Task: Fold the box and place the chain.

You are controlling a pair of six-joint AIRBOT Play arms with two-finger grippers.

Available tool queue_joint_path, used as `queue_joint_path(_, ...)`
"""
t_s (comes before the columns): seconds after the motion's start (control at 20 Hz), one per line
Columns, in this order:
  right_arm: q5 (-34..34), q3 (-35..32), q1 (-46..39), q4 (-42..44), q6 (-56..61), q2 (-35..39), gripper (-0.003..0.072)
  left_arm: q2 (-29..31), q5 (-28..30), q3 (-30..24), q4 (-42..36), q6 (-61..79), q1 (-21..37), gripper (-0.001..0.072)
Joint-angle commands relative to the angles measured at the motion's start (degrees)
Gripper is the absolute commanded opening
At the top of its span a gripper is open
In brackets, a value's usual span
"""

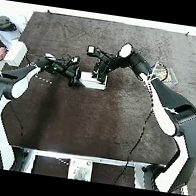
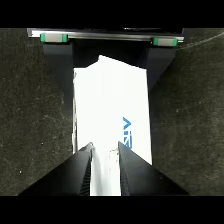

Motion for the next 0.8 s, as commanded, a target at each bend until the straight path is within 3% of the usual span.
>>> queue_joint_path(0.0,0.96,-0.04,-0.04,-0.50,0.02,-0.72,0.0211,0.02,-0.15,0.04,0.04,0.04,-0.04,0.0243)
queue_joint_path(0.45,2.45,-3.58,0.09,-0.48,1.51,-0.92,0.0210,0.02,-0.15,0.04,0.07,0.04,-0.04,0.0243)
queue_joint_path(0.75,-3.08,-4.96,0.04,-0.52,1.25,0.28,0.0211,0.02,-0.15,0.04,0.04,0.04,-0.04,0.0243)
